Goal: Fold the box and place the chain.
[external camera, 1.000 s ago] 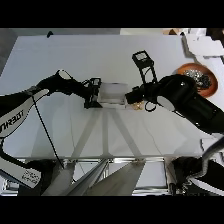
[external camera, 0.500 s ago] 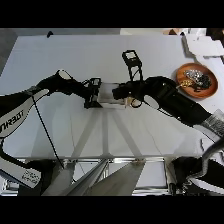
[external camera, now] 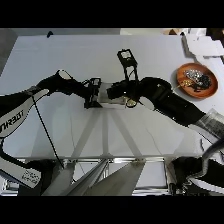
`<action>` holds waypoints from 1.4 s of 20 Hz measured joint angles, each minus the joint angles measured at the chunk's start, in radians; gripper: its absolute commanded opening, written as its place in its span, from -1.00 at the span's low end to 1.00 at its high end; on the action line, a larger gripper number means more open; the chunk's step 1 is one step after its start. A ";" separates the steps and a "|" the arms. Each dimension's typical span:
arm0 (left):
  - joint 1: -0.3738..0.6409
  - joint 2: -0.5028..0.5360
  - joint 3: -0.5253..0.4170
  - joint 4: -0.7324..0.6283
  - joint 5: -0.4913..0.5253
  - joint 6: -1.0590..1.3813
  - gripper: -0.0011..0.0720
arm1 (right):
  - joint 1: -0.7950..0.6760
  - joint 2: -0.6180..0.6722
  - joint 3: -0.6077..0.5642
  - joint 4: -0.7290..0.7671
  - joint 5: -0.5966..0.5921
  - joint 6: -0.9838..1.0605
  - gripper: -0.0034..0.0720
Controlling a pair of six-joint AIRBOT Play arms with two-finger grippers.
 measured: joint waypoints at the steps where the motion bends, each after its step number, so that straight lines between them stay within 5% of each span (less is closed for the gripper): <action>1: 0.000 0.000 0.000 0.000 0.000 0.000 -0.22 | 0.009 -0.015 0.010 0.000 0.004 -0.003 -0.90; 19: 0.000 0.000 0.000 0.000 0.000 0.000 -0.22 | 0.056 -0.224 0.105 -0.024 0.094 -0.039 -0.88; 22: 0.000 0.000 0.000 0.000 0.000 0.000 -0.22 | 0.056 -0.256 0.105 -0.025 0.119 -0.040 -0.38; 28: 0.000 0.000 0.000 0.000 0.000 0.000 -0.22 | 0.051 -0.222 0.105 0.002 0.160 -0.085 -0.38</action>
